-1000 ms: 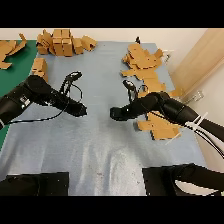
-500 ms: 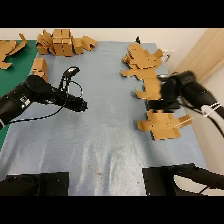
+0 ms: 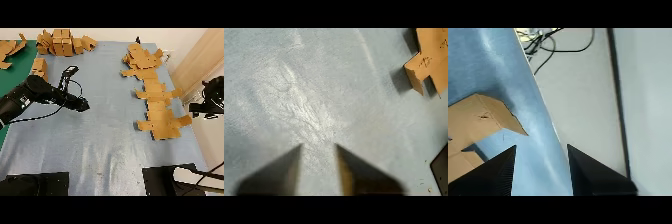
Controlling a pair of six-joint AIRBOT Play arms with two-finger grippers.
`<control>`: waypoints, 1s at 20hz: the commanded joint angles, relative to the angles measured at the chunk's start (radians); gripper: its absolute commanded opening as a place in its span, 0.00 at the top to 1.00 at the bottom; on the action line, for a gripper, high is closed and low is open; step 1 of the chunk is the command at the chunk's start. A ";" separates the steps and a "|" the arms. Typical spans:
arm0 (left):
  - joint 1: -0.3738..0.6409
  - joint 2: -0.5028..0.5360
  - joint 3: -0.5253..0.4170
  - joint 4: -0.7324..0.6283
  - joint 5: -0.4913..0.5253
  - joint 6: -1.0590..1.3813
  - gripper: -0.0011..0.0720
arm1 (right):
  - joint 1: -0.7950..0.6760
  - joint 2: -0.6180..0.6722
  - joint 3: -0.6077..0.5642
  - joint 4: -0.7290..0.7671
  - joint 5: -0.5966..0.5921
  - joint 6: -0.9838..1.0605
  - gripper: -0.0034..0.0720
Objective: Fold the box.
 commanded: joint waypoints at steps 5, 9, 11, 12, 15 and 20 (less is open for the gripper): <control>0.000 0.000 0.000 -0.014 -0.001 -0.043 0.33 | -0.100 -0.114 0.002 0.263 0.076 -0.260 0.27; 0.000 0.000 0.000 -0.017 -0.002 -0.043 0.33 | -0.100 -0.154 -0.002 0.399 0.005 -0.335 0.44; 0.001 0.000 0.000 -0.017 -0.011 -0.044 0.33 | -0.095 -0.158 -0.004 0.545 -0.082 -0.406 0.67; 0.003 0.000 0.000 -0.017 -0.019 -0.053 0.33 | -0.088 -0.158 -0.004 0.587 -0.130 -0.407 0.72; 0.018 0.000 0.000 -0.017 -0.040 -0.090 0.33 | -0.044 -0.154 -0.005 0.645 -0.287 -0.397 0.95; 0.053 0.000 0.000 -0.018 -0.104 -0.090 0.33 | 0.108 -0.045 -0.140 0.759 -0.227 -0.333 0.95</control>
